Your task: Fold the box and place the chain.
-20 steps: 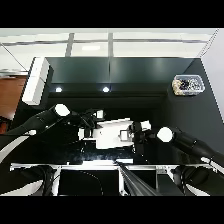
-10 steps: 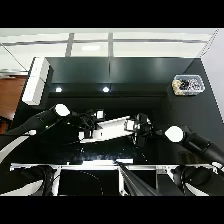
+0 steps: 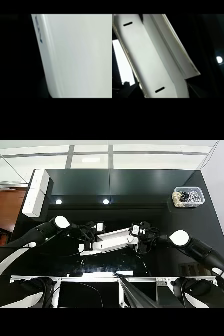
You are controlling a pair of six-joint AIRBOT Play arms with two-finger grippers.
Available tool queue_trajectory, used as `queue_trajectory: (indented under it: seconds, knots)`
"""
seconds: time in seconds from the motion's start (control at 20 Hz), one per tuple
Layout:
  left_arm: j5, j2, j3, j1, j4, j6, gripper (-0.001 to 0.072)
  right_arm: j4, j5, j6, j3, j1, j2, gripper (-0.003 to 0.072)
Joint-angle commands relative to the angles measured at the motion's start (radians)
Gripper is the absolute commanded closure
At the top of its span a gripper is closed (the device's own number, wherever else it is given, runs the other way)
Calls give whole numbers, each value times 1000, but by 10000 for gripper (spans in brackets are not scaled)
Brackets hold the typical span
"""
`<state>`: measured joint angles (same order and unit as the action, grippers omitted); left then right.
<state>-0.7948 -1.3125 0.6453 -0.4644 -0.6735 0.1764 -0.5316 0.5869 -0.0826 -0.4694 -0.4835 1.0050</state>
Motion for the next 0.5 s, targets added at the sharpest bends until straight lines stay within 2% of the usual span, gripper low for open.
queue_trajectory:
  seconds: [0.0, 0.45]
  knots:
    - [-3, 3, 1, -1, 0, 2, 676, 117, 44, -172, -4, 21, 58, -16]
    - [-3, 3, 1, 0, 0, 2, 676, 146, 42, -239, -46, 63, 64, -16]
